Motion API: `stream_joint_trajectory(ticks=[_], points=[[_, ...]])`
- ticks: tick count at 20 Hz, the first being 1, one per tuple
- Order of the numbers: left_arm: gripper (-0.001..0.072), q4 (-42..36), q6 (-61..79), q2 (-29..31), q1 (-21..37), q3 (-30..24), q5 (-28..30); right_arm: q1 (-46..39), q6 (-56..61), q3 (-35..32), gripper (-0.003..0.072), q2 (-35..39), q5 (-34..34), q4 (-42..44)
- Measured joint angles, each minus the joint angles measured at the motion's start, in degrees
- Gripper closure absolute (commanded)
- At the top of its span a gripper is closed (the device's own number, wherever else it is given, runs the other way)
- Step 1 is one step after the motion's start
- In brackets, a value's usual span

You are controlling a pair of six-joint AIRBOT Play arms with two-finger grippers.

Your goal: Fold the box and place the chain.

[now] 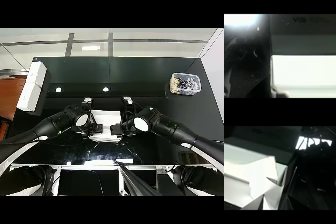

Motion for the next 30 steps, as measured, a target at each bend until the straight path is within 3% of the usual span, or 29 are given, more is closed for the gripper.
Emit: stream_joint_trajectory(ticks=[10,12,30], points=[[0.068,0.0,0.0,0.0,0.0,0.0,0.0,1.5,1.6,3.5,0.0385,-5.2,2.1,-2.4],[0.068,0.0,0.0,0.0,0.0,0.0,0.0,1.6,1.9,4.9,0.045,-6.6,3.3,-2.7],[0.068,0.0,0.0,0.0,0.0,0.0,0.3,2.4,7.2,9.0,0.0451,-10.4,7.8,-4.9]])
